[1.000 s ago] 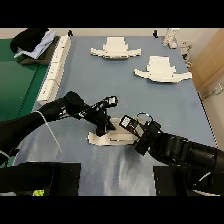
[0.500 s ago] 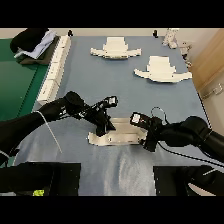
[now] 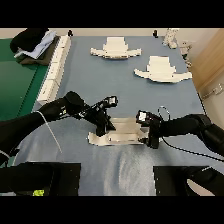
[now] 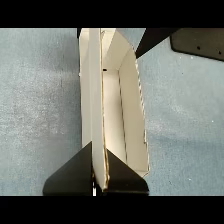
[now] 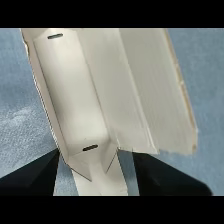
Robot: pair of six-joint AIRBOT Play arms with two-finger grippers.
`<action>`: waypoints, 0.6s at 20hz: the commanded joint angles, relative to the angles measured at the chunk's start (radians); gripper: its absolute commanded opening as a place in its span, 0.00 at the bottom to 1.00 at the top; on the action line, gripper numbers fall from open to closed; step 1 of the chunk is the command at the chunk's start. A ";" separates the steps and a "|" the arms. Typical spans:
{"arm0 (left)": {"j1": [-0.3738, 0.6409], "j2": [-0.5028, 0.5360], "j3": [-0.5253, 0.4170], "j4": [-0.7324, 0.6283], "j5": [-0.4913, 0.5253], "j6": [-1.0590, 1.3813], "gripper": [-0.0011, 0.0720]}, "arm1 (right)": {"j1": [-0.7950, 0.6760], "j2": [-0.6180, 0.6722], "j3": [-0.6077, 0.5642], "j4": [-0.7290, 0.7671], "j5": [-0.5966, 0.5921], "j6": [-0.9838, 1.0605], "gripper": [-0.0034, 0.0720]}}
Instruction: Fold the box.
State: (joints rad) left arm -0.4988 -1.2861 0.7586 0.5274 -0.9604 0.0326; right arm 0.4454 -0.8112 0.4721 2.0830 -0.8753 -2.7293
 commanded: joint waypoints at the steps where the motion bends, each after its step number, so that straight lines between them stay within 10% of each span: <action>1: 0.000 -0.001 0.000 0.000 0.000 0.000 0.04 | -0.016 -0.041 -0.002 0.062 -0.001 -0.098 1.00; 12: 0.000 -0.001 0.000 0.000 0.000 0.000 0.04 | -0.016 -0.061 -0.002 0.054 -0.017 -0.121 0.99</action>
State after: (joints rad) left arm -0.4988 -1.2861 0.7586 0.5274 -0.9607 0.0330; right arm 0.4301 -0.8661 0.4706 2.1300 -0.8829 -2.7934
